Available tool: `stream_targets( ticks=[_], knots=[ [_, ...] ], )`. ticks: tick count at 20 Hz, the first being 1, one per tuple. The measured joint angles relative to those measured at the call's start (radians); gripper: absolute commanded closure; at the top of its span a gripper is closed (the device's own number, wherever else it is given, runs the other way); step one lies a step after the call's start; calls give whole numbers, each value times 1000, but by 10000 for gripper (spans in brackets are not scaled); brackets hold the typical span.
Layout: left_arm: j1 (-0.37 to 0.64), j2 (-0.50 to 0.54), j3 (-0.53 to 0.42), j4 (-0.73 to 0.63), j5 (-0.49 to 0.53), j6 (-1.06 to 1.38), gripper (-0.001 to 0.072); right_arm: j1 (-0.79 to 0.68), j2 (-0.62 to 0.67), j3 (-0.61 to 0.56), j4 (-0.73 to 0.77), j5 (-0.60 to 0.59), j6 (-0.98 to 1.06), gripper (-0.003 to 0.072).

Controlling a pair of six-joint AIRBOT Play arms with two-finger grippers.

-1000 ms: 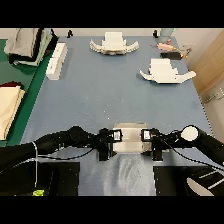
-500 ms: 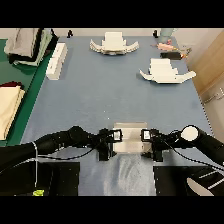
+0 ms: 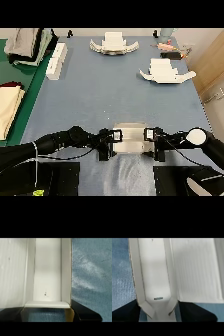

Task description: Fold the box.

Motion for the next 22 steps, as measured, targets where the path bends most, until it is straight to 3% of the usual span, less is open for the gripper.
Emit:
stream_targets(
  ticks=[8,14,15,17,18,22],
  knots=[
    [0,0,0,0,0,0,395,0,300,0,-92,178,387,-23],
    [0,0,0,0,0,0,395,0,430,0,191,154,777,-20],
    [0,0,0,0,0,0,395,0,430,0,234,146,867,11],
    [0,0,0,0,0,0,395,0,410,0,292,136,1016,173],
    [0,0,0,0,0,0,395,0,396,0,312,131,1072,220],
    [0,0,0,0,0,0,395,0,312,0,371,122,1217,227]
  ],
)
